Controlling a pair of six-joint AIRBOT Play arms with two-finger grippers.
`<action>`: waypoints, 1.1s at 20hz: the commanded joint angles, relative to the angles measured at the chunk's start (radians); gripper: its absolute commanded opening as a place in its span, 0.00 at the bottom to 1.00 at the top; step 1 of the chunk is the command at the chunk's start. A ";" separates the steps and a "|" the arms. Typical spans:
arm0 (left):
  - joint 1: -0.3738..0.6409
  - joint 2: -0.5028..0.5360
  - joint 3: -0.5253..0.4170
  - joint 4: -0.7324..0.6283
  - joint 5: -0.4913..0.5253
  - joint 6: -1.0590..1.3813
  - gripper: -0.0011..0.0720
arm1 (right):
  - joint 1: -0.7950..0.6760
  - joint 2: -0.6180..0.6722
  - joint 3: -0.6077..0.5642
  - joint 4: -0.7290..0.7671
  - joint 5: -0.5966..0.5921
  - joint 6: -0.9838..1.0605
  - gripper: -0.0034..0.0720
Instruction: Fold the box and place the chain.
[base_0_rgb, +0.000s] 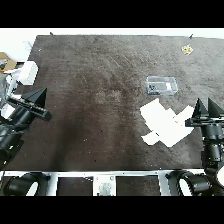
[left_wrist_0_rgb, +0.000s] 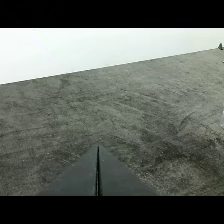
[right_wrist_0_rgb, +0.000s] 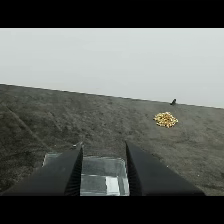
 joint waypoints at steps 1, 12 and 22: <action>0.001 0.001 0.001 0.000 0.000 0.000 0.03 | -0.001 0.000 -0.001 0.000 0.000 0.000 0.45; 0.001 0.001 0.001 0.000 0.000 0.000 0.03 | -0.002 -0.161 0.142 0.041 0.011 0.034 0.66; 0.001 0.001 0.001 0.000 0.000 0.000 0.03 | -0.459 -1.005 0.722 -0.088 0.772 0.425 0.66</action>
